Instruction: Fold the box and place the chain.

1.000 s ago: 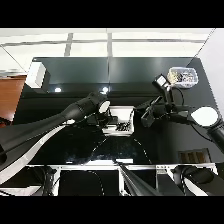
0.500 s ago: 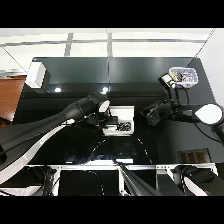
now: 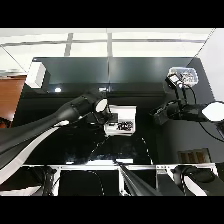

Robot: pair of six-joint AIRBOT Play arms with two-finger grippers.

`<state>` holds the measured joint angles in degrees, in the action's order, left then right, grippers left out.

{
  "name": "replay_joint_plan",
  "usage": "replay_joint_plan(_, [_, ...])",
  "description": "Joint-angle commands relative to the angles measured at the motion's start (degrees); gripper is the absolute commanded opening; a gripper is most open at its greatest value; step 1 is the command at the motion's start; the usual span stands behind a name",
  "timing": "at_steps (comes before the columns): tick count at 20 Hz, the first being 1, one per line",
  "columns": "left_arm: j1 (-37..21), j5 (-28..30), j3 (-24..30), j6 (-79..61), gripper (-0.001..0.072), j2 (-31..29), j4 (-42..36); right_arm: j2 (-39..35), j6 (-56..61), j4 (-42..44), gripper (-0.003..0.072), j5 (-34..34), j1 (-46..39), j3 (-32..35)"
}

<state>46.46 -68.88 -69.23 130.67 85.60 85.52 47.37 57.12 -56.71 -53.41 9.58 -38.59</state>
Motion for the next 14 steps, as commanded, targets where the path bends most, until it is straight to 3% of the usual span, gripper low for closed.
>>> replay_joint_plan(1, [0.33,-3.48,0.74,-7.52,0.0546,-7.85,5.60,-0.02,0.11,-0.98,0.0326,0.22,-0.20,-0.02])
replay_joint_plan(4, [-3.39,-5.03,7.58,-9.16,0.0546,-18.10,12.90,-0.02,0.11,-0.98,0.0326,0.24,-0.20,-0.02])
replay_joint_plan(6, [-11.41,-0.59,15.04,-11.50,0.0547,-24.00,8.46,-0.02,0.15,-0.96,0.0326,0.17,-0.20,-0.02])
replay_joint_plan(7, [-16.24,4.42,18.80,-17.81,0.0546,-25.86,0.79,-0.02,0.15,-0.94,0.0326,0.11,-0.20,-0.02])
replay_joint_plan(9, [-25.53,12.07,25.83,-42.47,0.0546,-26.56,-23.19,-0.02,0.17,-0.94,0.0326,0.00,-0.20,-0.02])
replay_joint_plan(11, [-30.01,13.03,30.82,-73.70,0.0546,-25.18,-40.98,-0.02,0.17,-0.94,0.0326,0.02,-0.17,-0.02])
replay_joint_plan(12, [-30.34,12.94,32.50,-88.04,0.0564,-24.46,-44.76,-0.02,0.15,-0.94,0.0326,0.07,-0.20,-0.02])
replay_joint_plan(13, [-29.81,13.42,33.83,-100.74,0.0709,-23.71,-46.60,-0.02,0.15,-0.98,0.0326,0.31,-0.20,-0.02])
replay_joint_plan(14, [-28.94,13.84,34.67,-110.27,0.0711,-22.95,-47.47,-0.02,0.13,-0.98,0.0326,0.72,-0.20,-0.02])
